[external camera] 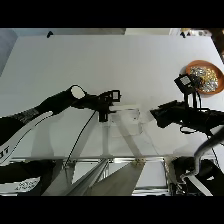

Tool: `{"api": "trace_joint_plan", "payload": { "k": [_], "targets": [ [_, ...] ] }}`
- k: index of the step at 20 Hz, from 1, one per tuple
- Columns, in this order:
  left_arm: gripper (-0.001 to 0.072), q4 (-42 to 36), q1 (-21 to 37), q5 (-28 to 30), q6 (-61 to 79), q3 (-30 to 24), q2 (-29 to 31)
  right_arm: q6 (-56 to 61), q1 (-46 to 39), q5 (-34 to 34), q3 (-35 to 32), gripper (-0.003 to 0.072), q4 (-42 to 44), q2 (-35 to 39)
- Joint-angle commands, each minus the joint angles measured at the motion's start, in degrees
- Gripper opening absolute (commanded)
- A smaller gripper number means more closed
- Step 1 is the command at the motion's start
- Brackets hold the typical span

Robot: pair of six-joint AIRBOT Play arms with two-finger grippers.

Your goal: Fold the box and place the chain.

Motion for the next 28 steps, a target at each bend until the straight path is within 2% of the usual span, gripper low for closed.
{"api": "trace_joint_plan", "payload": {
  "k": [1, 5, 28],
  "targets": [
    [0.0005, 5.0, -0.4, -3.5, -0.6, 2.0, 0.0, 0.0, 0.0, 0.0, 0.0, 0.0441, 0.0, 0.0],
    [0.0005, 4.9, -0.9, -2.8, -0.5, 3.7, 0.0, 0.0, 0.0, 0.0, 0.0, 0.0441, -0.1, 0.0],
    [0.0009, 4.9, -0.9, -1.7, -1.2, 3.7, -1.4, -0.2, 0.0, 0.0, -0.2, 0.0440, -0.1, 0.0]
  ]
}}
